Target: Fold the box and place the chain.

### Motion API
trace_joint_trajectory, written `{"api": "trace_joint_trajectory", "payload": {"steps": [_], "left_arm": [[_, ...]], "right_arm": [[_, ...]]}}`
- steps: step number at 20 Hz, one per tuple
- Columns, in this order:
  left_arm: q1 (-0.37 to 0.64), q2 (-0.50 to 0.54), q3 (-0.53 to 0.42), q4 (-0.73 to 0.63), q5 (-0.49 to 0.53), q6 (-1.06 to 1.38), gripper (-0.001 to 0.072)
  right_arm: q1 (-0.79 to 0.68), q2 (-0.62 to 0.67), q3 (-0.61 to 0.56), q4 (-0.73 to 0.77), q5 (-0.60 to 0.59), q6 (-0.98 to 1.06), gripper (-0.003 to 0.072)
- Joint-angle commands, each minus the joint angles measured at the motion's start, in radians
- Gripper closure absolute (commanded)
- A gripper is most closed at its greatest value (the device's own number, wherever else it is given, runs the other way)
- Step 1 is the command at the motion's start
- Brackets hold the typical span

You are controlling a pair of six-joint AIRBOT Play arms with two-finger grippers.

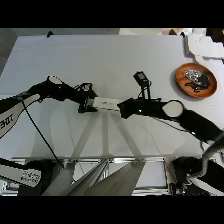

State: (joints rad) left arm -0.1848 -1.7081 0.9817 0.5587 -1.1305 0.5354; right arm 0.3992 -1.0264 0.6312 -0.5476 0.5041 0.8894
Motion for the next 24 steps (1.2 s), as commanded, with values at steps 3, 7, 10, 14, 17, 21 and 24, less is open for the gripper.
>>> {"api": "trace_joint_trajectory", "payload": {"steps": [3,7,10,14,17,21,24], "left_arm": [[0.0,0.0,0.0,0.003,-0.003,0.003,0.0371],[0.0,0.0,0.0,0.003,-0.003,0.003,0.0371],[0.0,0.0,0.0,0.003,-0.003,0.003,0.0371],[0.0,0.0,0.0,0.003,-0.003,0.003,0.0371],[0.0,0.001,0.0,0.002,-0.003,0.002,0.0371],[0.0,0.002,0.0,0.002,-0.003,0.002,0.0371],[0.0,0.001,0.0,-0.017,-0.002,0.002,0.0394]], "right_arm": [[-0.095,0.259,0.0,-0.196,0.202,0.108,0.0675],[-0.184,0.37,0.0,-0.496,0.443,0.321,0.0675],[-0.216,0.375,0.0,-0.824,0.569,0.476,0.0675],[-0.304,0.374,-0.001,-1.086,0.52,0.622,0.0675],[-0.425,0.354,-0.001,-1.104,0.444,0.686,0.0675],[-0.527,0.307,-0.001,-1.104,0.427,0.685,0.0675],[-0.542,0.271,-0.001,-1.101,0.426,0.685,0.0675]]}}
